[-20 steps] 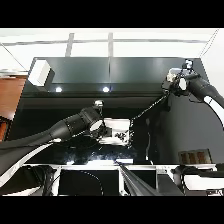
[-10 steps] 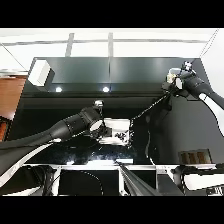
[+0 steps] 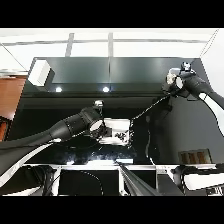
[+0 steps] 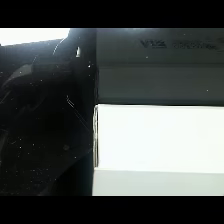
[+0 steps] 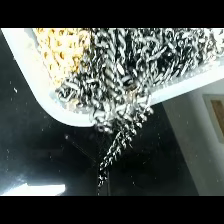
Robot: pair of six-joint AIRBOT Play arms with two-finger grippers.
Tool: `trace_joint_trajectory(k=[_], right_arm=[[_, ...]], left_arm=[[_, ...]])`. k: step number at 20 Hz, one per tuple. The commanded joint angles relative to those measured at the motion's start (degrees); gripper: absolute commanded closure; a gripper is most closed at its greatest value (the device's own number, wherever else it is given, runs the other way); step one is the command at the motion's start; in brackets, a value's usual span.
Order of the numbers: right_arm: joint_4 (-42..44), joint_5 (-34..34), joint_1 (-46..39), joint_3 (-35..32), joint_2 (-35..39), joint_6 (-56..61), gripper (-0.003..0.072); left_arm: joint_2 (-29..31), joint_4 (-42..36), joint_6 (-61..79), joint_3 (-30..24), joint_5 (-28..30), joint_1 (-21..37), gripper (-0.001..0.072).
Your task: Fold the box and place the chain.
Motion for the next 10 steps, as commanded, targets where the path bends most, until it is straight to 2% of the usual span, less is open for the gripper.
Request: trace_joint_trajectory(k=[1, 5, 10], right_arm=[[3.0, 1.8, 0.0, 1.4, 1.1, -5.3, 0.0669], [4.4, 4.9, 0.0, 2.0, 8.3, -13.5, 0.0671], [13.1, 9.4, 0.0, 3.0, 27.6, -25.9, 0.0671]], left_arm=[[0.0, 0.0, 0.0, 0.0, -0.1, 0.0, 0.0677], [0.0, 0.0, 0.0, 0.0, 0.0, 0.0, 0.0677], [0.0, 0.0, 0.0, 0.0, 0.0, 0.0, 0.0677]])
